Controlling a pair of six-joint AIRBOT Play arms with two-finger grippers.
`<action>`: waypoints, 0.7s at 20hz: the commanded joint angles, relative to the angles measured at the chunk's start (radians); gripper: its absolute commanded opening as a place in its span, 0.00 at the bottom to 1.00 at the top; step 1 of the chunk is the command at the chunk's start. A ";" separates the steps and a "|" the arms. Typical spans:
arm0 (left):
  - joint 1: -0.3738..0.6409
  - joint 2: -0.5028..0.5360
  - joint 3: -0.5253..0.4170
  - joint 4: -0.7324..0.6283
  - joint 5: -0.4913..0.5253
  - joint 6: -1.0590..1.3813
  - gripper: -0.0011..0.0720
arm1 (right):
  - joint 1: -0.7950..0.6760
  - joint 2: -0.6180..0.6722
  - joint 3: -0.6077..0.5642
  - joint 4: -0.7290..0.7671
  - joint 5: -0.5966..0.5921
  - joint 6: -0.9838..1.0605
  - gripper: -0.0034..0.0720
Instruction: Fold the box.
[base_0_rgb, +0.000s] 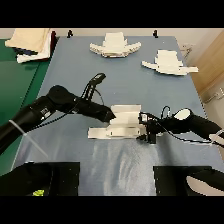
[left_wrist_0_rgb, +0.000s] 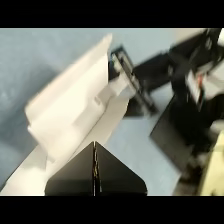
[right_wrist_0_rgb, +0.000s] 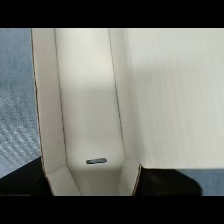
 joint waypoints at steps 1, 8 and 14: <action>0.019 0.100 -0.035 0.221 -0.136 0.182 0.11 | 0.000 0.000 0.000 0.000 0.001 0.000 0.85; 0.123 0.110 -0.200 0.173 -0.028 0.699 0.97 | 0.000 0.000 0.000 0.000 0.001 0.000 0.85; 0.053 0.016 -0.292 -0.052 0.138 1.006 0.97 | 0.000 0.000 0.000 0.000 0.001 0.000 0.85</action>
